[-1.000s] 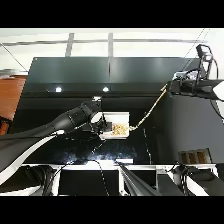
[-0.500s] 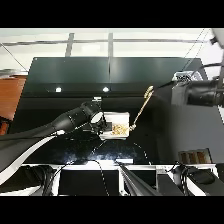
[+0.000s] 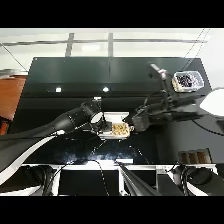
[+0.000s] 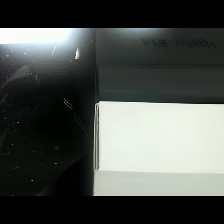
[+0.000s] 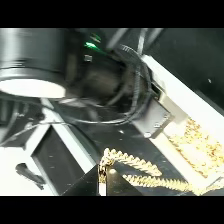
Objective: Fold the box and place the chain.
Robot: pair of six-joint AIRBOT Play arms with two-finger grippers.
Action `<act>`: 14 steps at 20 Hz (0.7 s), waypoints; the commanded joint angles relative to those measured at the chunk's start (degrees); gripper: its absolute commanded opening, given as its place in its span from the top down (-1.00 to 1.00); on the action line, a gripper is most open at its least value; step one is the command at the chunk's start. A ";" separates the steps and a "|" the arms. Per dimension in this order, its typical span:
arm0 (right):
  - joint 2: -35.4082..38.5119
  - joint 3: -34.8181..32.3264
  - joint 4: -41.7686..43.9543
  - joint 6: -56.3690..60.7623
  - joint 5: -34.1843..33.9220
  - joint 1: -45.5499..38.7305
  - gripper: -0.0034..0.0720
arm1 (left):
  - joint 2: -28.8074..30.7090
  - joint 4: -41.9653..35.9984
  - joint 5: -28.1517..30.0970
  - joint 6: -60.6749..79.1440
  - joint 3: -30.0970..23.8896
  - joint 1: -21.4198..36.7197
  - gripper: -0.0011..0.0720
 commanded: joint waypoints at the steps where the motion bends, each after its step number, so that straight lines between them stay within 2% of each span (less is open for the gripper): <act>1: -4.96 -1.38 -3.76 0.26 -2.82 1.77 0.85 | -0.04 0.02 -0.02 0.02 -0.02 0.02 0.88; 3: -7.28 -1.38 -4.04 0.31 -0.94 1.90 0.85 | -0.04 0.02 -0.04 0.02 -0.02 0.04 0.88; 5: -8.48 -1.38 -4.09 -0.48 -1.84 2.21 0.85 | -0.04 0.02 -0.02 0.02 -0.02 0.00 0.88; 7: -8.81 -1.38 -4.68 -0.46 -3.58 2.03 0.85 | -0.04 0.04 -0.02 0.02 -0.02 0.02 0.88; 11: -8.81 -1.33 -4.81 -1.11 -2.40 0.63 0.85 | -0.04 0.02 -0.07 0.02 -0.02 0.00 0.88; 14: -8.61 2.16 -1.11 -4.81 5.38 -3.26 0.85 | -0.04 0.04 -0.31 0.04 -0.02 0.00 0.88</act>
